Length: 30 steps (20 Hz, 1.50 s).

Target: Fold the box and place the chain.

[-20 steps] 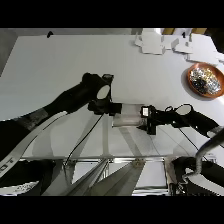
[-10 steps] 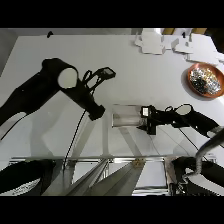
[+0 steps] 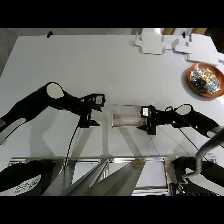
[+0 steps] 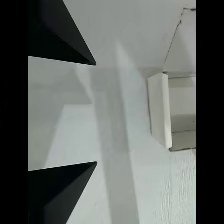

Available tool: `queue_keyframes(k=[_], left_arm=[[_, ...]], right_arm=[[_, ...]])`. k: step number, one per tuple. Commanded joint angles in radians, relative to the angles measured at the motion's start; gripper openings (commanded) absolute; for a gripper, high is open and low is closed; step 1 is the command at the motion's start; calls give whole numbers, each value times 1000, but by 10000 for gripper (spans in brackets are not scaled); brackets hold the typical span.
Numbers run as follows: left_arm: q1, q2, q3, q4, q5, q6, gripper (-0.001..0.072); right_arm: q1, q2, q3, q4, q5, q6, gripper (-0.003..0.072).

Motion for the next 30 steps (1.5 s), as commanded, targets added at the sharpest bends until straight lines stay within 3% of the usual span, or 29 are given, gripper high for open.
queue_keyframes(k=[1, 8, 9, 14, 30], left_arm=[[-14, -76, -37, -144, 104, 178, 636], [-70, -150, -40, -214, 161, 196, 663], [-70, -153, -44, -219, 171, 196, 699], [-70, -156, -80, -259, 226, 219, 701], [-138, -206, -82, -391, 266, 313, 705]], right_arm=[[0, 0, 0, 0, 0, 0, 396], [0, 0, 0, 0, 0, 0, 396], [0, 0, 0, 0, 0, 0, 396], [0, 0, 0, 0, 0, 0, 396], [0, 0, 0, 0, 0, 0, 396]])
